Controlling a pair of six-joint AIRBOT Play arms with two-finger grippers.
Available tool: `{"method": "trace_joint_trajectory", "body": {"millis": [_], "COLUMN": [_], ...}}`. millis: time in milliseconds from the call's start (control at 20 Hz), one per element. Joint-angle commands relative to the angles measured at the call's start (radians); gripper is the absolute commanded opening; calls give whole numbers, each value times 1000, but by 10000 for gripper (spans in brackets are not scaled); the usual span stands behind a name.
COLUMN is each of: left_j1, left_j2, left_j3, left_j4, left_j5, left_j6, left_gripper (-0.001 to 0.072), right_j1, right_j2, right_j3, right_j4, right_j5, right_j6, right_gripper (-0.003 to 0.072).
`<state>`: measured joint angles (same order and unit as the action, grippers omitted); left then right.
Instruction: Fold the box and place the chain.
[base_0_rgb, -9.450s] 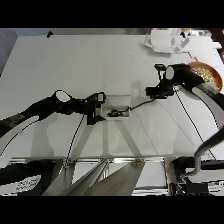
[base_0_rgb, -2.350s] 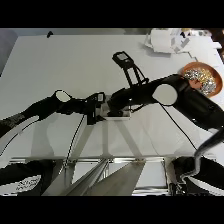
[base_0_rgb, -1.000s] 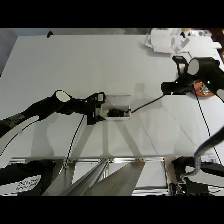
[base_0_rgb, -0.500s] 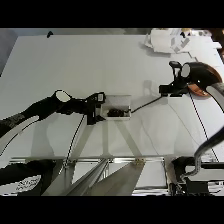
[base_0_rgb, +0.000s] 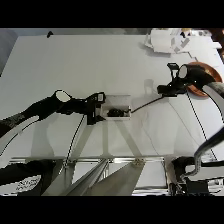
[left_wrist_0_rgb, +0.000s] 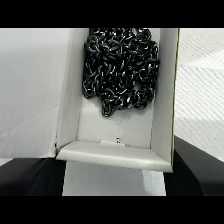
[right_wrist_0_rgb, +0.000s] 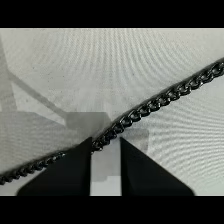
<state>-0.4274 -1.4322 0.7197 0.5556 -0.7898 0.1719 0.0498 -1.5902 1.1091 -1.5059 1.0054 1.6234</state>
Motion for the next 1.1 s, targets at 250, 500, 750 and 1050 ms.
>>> {"method": "trace_joint_trajectory", "body": {"millis": [250, 500, 750, 1050], "left_j1": [0, 0, -3, -3], "left_j2": [0, 0, 0, 0], "left_j3": [0, 0, 0, 0], "left_j4": [0, 0, -1, -1], "left_j5": [0, 0, 0, 0], "left_j6": [0, 0, 0, 0], "left_gripper": [451, 451, 451, 451], "right_j1": [1, 15, 109, 339], "right_j2": [72, 262, 434, 547], "right_j3": [-1, -1, -1, -1], "right_j4": [14, 48, 291, 421], "right_j5": [125, 257, 295, 255], "right_j6": [-89, -141, -202, -219], "right_gripper": [16, 16, 16, 16]}}
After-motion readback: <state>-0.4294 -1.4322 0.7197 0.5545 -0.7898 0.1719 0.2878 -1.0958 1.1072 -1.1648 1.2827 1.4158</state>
